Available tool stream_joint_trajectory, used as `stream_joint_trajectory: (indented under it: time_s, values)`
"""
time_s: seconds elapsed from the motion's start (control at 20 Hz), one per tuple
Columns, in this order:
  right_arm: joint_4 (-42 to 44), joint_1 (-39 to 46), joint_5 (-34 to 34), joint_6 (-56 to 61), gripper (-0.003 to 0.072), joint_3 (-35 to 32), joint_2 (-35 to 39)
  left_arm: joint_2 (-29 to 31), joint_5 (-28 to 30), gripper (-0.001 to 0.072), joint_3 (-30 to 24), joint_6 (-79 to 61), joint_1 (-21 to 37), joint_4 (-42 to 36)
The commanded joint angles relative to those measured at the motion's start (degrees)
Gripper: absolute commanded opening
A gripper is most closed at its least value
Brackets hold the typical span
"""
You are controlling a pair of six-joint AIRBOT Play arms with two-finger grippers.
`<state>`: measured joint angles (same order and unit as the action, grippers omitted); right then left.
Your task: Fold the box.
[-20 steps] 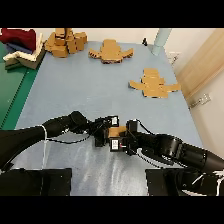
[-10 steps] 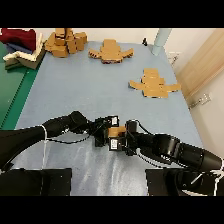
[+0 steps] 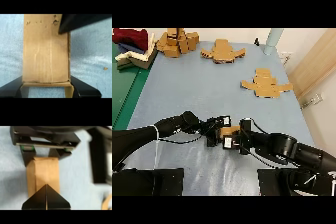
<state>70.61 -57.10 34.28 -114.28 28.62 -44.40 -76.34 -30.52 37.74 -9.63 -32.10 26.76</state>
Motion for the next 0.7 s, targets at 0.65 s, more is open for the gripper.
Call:
stream_joint_trajectory:
  time_s: [0.65]
  values:
    - [0.6, 16.5, 33.3, 62.1, 0.0005, 1.2, 9.4, 0.0, 0.0, 0.0474, 0.0, 0.0, 0.0, 0.0]
